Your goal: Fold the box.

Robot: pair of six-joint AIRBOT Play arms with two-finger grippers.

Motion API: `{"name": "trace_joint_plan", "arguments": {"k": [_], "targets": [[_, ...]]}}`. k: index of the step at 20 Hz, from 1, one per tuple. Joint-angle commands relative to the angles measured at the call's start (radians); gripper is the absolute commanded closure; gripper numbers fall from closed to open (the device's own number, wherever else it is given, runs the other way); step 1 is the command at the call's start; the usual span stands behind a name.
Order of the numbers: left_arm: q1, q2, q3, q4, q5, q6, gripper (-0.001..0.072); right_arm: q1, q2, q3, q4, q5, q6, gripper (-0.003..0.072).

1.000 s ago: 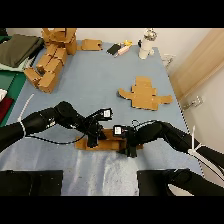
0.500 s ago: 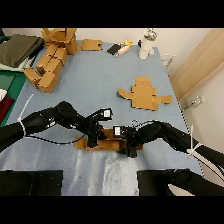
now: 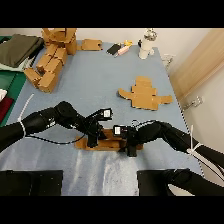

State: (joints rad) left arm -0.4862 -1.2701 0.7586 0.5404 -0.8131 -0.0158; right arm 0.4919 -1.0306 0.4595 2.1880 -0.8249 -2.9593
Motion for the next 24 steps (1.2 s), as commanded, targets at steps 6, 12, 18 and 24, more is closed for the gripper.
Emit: {"name": "trace_joint_plan", "arguments": {"k": [6,12,18,24], "targets": [[0.000,0.000,0.001,-0.047,0.002,0.000,0.0696,0.001,-0.001,0.000,0.001,0.006,0.001,0.0174],[0.000,0.000,0.001,-0.073,-0.008,-0.005,0.0696,0.001,0.000,0.001,0.001,0.006,0.001,0.0174],[0.002,0.000,0.001,-0.053,0.011,-0.089,0.0694,0.001,-0.001,0.000,0.001,0.005,0.001,0.0174],[0.006,0.026,0.007,0.032,0.040,-0.203,0.0274,0.001,0.000,0.001,0.000,0.006,0.001,0.0174]]}}
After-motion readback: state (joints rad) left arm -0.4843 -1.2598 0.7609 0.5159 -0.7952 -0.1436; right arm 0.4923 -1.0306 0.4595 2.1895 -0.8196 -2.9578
